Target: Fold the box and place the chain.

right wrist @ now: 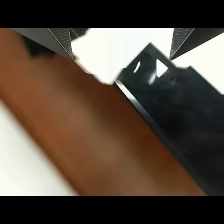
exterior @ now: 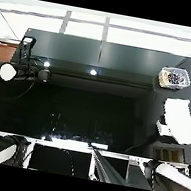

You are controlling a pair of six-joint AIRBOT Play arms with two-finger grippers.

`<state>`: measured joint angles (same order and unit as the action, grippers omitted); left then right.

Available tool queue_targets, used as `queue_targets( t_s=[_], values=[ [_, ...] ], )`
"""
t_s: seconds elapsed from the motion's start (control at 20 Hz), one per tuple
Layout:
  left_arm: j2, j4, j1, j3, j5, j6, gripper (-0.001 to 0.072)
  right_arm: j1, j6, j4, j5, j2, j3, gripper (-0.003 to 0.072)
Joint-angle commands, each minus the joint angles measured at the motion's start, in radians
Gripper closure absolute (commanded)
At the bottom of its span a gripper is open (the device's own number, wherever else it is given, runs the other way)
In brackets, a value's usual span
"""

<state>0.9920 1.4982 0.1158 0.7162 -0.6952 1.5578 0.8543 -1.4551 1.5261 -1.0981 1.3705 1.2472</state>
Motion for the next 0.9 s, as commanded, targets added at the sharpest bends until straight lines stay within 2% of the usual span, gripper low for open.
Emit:
queue_targets(
  t_s=[0.0, 0.1, 0.2, 0.45, 0.5, 0.55, 0.6, 0.65, 0.7, 0.75, 0.85],
  values=[
    [0.004, 0.04, 0.002, 0.01, -0.016, 0.047, -0.0003, 0.163, 0.165, -0.163, -0.167, 0.21, 0.162, -0.0034],
    [0.004, 0.037, 0.002, 0.01, -0.014, 0.047, -0.0003, 0.16, 0.295, -0.162, -0.216, 0.294, 0.204, -0.0034],
    [0.004, 0.038, 0.002, 0.01, -0.008, 0.047, -0.0003, 0.139, 0.396, -0.131, -0.217, 0.333, 0.204, -0.0034],
    [0.004, 0.037, 0.002, 0.01, 0.01, 0.047, -0.0003, 0.106, 0.566, -0.147, -0.28, 0.348, 0.204, -0.0032],
    [0.004, 0.037, 0.002, 0.01, 0.008, 0.047, -0.0003, 0.106, 0.573, -0.145, -0.289, 0.348, 0.203, 0.0132],
    [0.004, 0.037, 0.002, 0.01, 0.006, 0.047, -0.0002, 0.106, 0.573, -0.146, -0.289, 0.348, 0.197, 0.0204],
    [0.004, 0.037, 0.002, 0.01, 0.006, 0.047, -0.0002, 0.106, 0.573, -0.147, -0.284, 0.348, 0.193, 0.0206],
    [0.004, 0.037, 0.002, 0.01, 0.006, 0.047, -0.0002, 0.106, 0.573, -0.161, -0.294, 0.348, 0.192, 0.0378],
    [0.004, 0.038, 0.002, 0.01, 0.007, 0.047, -0.0002, 0.106, 0.574, -0.169, -0.316, 0.348, 0.192, 0.0597],
    [0.004, 0.038, 0.002, 0.01, 0.007, 0.047, -0.0002, 0.105, 0.573, -0.17, -0.341, 0.347, 0.192, 0.0668],
    [0.004, 0.038, 0.002, 0.01, 0.007, 0.047, -0.0002, 0.106, 0.562, -0.22, -0.393, 0.332, 0.179, 0.0669]
  ],
)
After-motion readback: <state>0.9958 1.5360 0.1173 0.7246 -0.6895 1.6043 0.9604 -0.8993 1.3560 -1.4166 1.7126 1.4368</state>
